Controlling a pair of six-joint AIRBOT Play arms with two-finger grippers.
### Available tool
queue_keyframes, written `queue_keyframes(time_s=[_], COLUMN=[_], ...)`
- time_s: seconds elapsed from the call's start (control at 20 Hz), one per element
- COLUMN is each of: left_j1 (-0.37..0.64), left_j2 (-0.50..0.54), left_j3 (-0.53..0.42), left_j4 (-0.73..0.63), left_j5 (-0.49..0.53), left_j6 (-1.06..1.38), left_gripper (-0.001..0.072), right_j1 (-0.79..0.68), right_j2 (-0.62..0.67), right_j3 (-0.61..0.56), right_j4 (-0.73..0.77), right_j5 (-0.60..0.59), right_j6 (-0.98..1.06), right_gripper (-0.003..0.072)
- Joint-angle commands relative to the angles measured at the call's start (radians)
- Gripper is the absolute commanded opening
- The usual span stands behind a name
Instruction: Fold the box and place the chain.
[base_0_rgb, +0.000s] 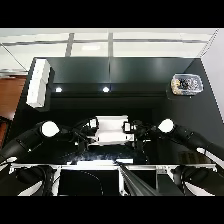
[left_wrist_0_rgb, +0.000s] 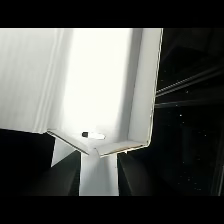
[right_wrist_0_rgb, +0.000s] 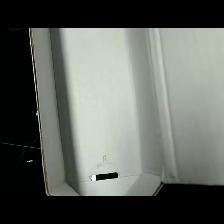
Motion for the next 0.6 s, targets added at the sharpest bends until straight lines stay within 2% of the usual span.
queue_keyframes(time_s=[0.0,0.05,0.15,0.55], left_j1=[-0.001,-0.002,-0.011,-0.056], left_j2=[-0.001,-0.003,-0.018,-0.071], left_j3=[0.0,0.0,0.0,-0.002], left_j4=[-0.028,-0.036,-0.068,-0.13], left_j5=[0.013,0.035,0.066,0.089], left_j6=[0.001,0.001,0.001,0.0], left_gripper=[0.0271,0.0267,0.0166,0.016], right_j1=[0.001,0.001,0.001,0.001], right_j2=[-0.001,-0.001,-0.001,-0.001], right_j3=[-0.001,-0.001,-0.001,-0.001], right_j4=[0.001,0.001,0.001,0.001], right_j5=[0.0,0.0,0.0,0.0], right_j6=[0.0,0.0,0.0,0.0], right_gripper=[0.0364,0.0363,0.0363,0.0363])
